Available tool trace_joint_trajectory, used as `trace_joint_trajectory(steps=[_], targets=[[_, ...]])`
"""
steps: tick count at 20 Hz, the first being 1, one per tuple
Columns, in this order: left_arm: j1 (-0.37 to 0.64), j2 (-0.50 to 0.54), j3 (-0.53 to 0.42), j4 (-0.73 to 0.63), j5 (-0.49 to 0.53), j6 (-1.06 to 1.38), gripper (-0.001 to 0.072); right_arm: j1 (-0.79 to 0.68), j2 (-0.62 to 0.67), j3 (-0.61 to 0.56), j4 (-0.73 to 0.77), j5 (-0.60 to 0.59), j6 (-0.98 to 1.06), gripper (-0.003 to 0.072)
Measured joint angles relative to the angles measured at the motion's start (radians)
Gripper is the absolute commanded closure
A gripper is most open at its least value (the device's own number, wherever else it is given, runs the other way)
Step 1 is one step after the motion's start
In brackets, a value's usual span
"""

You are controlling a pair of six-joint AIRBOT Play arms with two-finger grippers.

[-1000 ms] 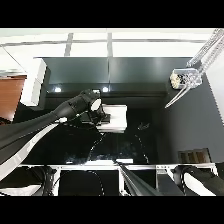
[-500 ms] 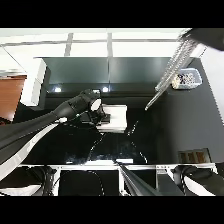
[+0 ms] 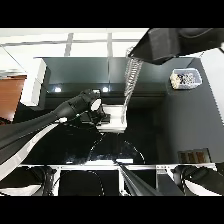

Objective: Fold the box and place the chain.

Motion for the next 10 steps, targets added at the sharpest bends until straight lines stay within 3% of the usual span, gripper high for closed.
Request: trace_joint_trajectory(steps=[4, 10], targets=[[0.0, 0.0, 0.0, 0.0, 0.001, 0.0, 0.0685, 0.021, -0.032, -0.049, -0.003, 0.015, 0.0, 0.0677], [0.0, 0.0, 0.0, 0.0, 0.002, 0.0, 0.0685, 0.035, -0.043, -0.305, -0.022, 0.008, -0.005, 0.0676]])
